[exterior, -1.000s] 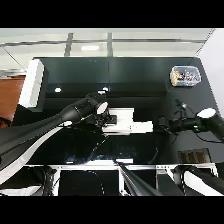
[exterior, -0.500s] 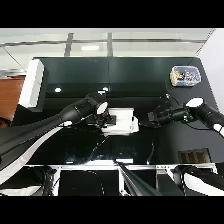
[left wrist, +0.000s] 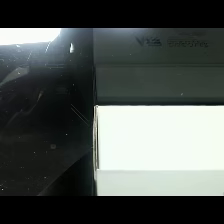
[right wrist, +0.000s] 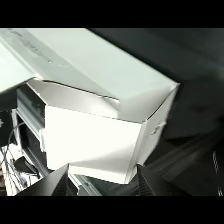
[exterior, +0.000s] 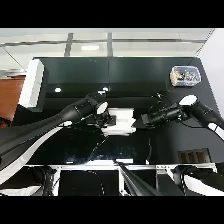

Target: Fold the box and place the chain.

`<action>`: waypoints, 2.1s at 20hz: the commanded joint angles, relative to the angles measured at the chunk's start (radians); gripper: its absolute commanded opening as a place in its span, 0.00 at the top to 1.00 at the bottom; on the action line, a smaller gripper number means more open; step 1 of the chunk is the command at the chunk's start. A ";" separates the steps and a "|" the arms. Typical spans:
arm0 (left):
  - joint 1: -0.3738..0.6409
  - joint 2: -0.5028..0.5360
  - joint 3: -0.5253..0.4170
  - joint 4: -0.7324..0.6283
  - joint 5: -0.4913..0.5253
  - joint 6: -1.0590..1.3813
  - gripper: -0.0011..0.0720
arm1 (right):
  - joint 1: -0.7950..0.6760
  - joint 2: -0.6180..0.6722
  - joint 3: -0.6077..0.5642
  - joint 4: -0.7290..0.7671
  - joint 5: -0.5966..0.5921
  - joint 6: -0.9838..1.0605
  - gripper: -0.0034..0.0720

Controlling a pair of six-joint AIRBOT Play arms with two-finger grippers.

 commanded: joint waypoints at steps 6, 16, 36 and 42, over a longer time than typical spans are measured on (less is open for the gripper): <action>0.000 0.000 0.000 0.000 0.001 0.000 0.94 | 0.068 -0.001 0.013 -0.005 -0.098 0.083 0.32; 0.000 0.000 0.000 0.001 0.002 0.000 0.94 | 0.324 -0.001 0.176 -0.466 -0.282 0.687 0.34; 0.000 0.000 0.000 0.000 0.002 0.000 0.94 | 0.502 -0.103 0.307 -0.867 -0.201 1.039 0.47; 0.000 0.000 0.000 0.000 0.004 0.000 0.94 | 0.581 -0.122 0.312 -0.986 -0.187 1.228 0.47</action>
